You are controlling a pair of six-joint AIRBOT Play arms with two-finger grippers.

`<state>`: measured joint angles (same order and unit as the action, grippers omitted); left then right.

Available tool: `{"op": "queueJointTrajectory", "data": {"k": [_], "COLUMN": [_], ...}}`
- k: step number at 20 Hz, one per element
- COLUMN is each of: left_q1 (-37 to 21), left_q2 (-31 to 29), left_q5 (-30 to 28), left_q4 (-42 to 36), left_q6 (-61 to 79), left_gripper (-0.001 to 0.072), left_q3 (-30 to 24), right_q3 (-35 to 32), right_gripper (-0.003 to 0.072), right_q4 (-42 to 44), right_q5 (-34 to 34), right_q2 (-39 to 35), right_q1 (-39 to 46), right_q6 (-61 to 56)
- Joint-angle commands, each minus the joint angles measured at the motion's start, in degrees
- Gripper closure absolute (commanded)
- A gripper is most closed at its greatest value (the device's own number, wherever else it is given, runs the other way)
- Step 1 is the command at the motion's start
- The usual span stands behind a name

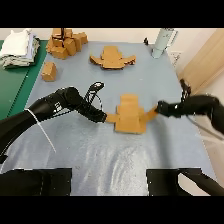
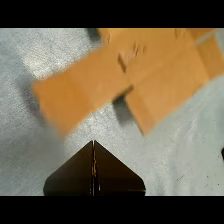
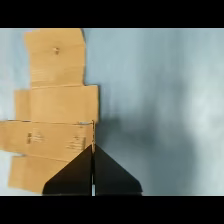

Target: Fold the box.

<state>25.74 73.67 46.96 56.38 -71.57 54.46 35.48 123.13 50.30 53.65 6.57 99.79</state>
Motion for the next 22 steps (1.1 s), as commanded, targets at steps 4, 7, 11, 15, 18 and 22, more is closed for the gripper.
{"op": "queueJointTrajectory", "data": {"k": [4, 7, 11, 15, 18, 22], "left_q1": [0.0, 0.0, 0.0, 0.0, 0.0, 0.0], "left_q2": [0.0, 0.0, 0.0, 0.0, 0.0, 0.0], "left_q5": [-0.1, -1.4, -1.4, -1.7, -1.7, -1.3], "left_q4": [0.0, 0.0, 0.0, 0.0, 0.0, -3.1], "left_q6": [0.0, 0.0, 0.0, 0.0, 0.0, 0.0], "left_gripper": [0.0697, 0.0697, 0.0697, 0.0697, 0.0697, 0.0697], "left_q3": [0.0, 0.0, 0.0, 0.0, 0.0, 0.0], "right_q3": [-10.7, -7.8, 1.5, 8.9, 9.4, 9.4], "right_gripper": [0.0562, 0.0347, 0.0348, 0.0355, 0.0355, 0.0441], "right_q4": [-4.1, -8.1, -8.8, -2.5, 4.2, 5.5], "right_q5": [3.1, 4.9, 14.8, 22.6, 22.9, 22.9], "right_q2": [-7.8, -5.4, 6.1, 18.4, 23.3, 24.4], "right_q1": [-2.7, -1.9, 0.0, -0.2, -0.4, -1.1], "right_q6": [-6.4, -6.4, -1.8, 6.6, 12.0, 15.5]}}
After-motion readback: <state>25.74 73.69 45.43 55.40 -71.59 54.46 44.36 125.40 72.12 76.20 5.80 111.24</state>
